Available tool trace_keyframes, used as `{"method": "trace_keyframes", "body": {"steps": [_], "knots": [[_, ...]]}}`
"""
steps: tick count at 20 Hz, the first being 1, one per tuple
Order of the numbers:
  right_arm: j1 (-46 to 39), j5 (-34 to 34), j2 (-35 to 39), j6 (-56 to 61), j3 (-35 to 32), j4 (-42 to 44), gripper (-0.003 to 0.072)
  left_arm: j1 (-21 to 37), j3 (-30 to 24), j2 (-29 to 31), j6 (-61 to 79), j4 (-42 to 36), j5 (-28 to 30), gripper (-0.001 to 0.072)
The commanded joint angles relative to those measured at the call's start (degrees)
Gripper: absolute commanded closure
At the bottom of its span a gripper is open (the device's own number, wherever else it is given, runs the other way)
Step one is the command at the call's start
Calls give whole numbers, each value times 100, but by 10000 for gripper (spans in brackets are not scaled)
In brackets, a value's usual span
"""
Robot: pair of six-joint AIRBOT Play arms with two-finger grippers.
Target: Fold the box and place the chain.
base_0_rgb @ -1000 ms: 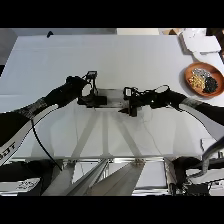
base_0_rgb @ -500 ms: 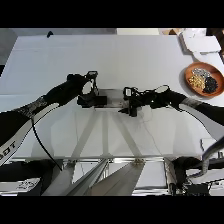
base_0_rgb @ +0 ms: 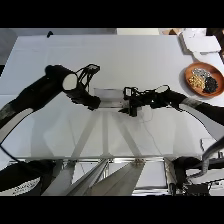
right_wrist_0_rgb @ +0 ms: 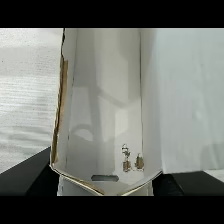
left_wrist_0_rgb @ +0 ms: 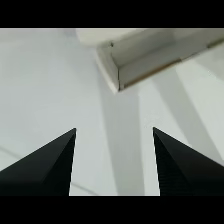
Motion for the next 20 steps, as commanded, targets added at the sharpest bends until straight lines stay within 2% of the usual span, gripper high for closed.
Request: {"method": "trace_keyframes", "body": {"steps": [1,5,8,11,12,14,16,17,20], "knots": [[4,4,2,2,0,0,146,262,4,535,1427,-393,-380,188],[4,7,2,2,0,0,146,826,-129,575,3517,-1305,-450,189],[4,7,2,2,2,0,146,1637,-413,542,5847,-2337,-507,185],[4,4,2,2,0,0,146,2243,-748,474,7879,-2916,-114,70],[4,4,2,2,2,0,146,2374,-798,389,8522,-3032,-52,70],[4,4,2,2,2,0,146,2566,-820,96,9735,-3414,-7,64],[4,4,2,2,2,0,146,2728,-820,-363,10526,-4111,-66,53],[4,4,2,2,2,0,146,2787,-820,-634,10810,-4330,-66,16],[4,7,2,2,2,0,146,2771,-813,-1248,11184,-4356,28,15]]}}
